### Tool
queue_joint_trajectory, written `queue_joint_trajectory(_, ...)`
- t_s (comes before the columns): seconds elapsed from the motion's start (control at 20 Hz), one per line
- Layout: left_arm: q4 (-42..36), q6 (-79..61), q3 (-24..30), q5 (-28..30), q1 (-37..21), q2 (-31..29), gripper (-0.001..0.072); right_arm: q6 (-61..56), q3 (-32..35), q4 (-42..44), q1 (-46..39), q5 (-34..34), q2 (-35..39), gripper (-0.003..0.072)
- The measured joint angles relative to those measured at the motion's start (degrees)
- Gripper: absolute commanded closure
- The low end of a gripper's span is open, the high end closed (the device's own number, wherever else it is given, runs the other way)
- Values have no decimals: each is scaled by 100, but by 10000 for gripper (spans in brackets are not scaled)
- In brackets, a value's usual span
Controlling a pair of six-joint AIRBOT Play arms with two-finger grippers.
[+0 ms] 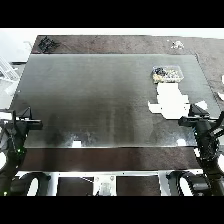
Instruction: Fold the box and place the chain.
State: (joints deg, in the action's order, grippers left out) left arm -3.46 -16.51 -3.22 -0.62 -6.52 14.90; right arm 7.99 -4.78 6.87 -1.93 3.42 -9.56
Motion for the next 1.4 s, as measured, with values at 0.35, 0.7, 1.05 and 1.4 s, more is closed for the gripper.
queue_joint_trajectory(0.35, -2, 0, 0, 0, 0, 0, 689, 0, 0, 0, 0, 0, 0, 679)
queue_joint_trajectory(0.7, -2, -2, 0, 0, 0, 0, 689, 48, -402, -280, -125, 192, -105, 465)
queue_joint_trajectory(1.05, -2, 0, 0, 0, 0, 0, 689, 315, -2149, -511, -1495, -656, -2509, 493)
queue_joint_trajectory(1.4, -2, -2, 0, 0, 0, -2, 689, -562, -3244, -605, -2966, -1864, -4780, 472)
